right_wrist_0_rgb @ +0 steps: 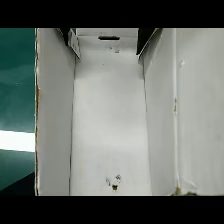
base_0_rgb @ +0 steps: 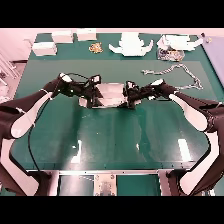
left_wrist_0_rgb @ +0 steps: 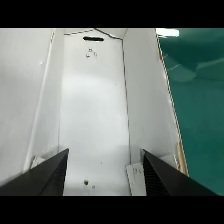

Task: Fold the box and place the chain.

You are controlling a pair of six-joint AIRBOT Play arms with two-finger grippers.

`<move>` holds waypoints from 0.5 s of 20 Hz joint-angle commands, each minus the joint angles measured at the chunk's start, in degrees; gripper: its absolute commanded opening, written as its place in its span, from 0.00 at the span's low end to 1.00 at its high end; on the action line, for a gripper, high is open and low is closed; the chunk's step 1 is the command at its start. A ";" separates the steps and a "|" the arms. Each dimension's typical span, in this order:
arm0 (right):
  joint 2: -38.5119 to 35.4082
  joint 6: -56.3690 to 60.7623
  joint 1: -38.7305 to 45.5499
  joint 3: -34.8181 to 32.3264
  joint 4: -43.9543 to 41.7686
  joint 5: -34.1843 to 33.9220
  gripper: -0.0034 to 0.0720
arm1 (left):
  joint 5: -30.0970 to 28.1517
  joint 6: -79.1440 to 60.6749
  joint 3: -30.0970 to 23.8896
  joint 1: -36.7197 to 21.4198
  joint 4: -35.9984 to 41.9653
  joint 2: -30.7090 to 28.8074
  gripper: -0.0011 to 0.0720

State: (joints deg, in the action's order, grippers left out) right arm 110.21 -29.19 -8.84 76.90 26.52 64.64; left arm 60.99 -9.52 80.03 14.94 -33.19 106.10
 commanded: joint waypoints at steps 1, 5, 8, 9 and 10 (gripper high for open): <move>0.00 0.04 -0.04 0.00 -0.11 -0.04 0.82 | -0.24 -0.02 -0.02 -0.04 -2.12 -0.22 0.82; 0.00 0.04 -0.04 0.00 -0.11 -0.04 0.82 | -0.37 0.07 -0.02 -1.40 -4.55 -0.46 0.82; 0.00 0.04 -0.04 0.00 -0.11 -0.07 0.82 | 0.59 0.07 -0.02 -4.11 -4.07 -0.52 0.69; 0.00 0.04 -0.04 0.00 -0.11 -0.07 0.82 | 1.07 0.09 -0.02 -4.79 -4.04 -0.52 0.69; 0.00 0.04 -0.04 0.00 -0.11 -0.07 0.82 | 1.22 0.09 -0.02 -5.42 -4.04 -0.52 0.69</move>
State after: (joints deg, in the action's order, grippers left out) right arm 110.26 -29.12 -8.88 76.90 26.15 64.31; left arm 61.32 -9.43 79.99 11.33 -37.52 105.67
